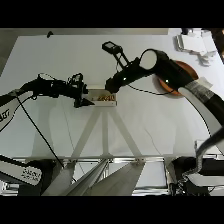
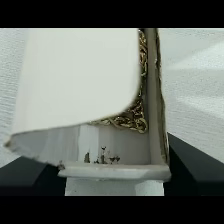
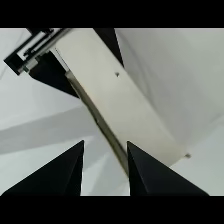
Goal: Fold the box and place the chain.
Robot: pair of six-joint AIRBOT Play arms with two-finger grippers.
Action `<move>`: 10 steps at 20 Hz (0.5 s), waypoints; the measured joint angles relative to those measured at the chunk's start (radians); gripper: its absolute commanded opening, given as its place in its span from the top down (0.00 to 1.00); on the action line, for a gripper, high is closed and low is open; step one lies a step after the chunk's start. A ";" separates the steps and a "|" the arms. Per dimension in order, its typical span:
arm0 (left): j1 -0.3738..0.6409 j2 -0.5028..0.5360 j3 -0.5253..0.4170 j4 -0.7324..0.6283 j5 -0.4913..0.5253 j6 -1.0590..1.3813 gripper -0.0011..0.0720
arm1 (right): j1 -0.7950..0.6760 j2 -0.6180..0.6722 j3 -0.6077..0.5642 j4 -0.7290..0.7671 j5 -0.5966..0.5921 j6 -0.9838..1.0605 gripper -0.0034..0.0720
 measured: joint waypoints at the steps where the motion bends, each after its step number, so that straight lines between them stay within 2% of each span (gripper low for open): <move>1: 0.000 0.000 0.000 0.000 0.000 0.000 0.47 | -0.028 -0.019 0.010 0.048 0.011 -0.061 0.53; 2: 0.000 0.000 0.000 0.000 0.000 0.000 0.47 | -0.052 -0.040 0.018 0.088 0.020 -0.119 0.48; 10: 0.000 0.000 0.000 0.000 0.000 0.000 0.47 | -0.123 -0.223 0.037 0.325 0.133 -0.542 0.48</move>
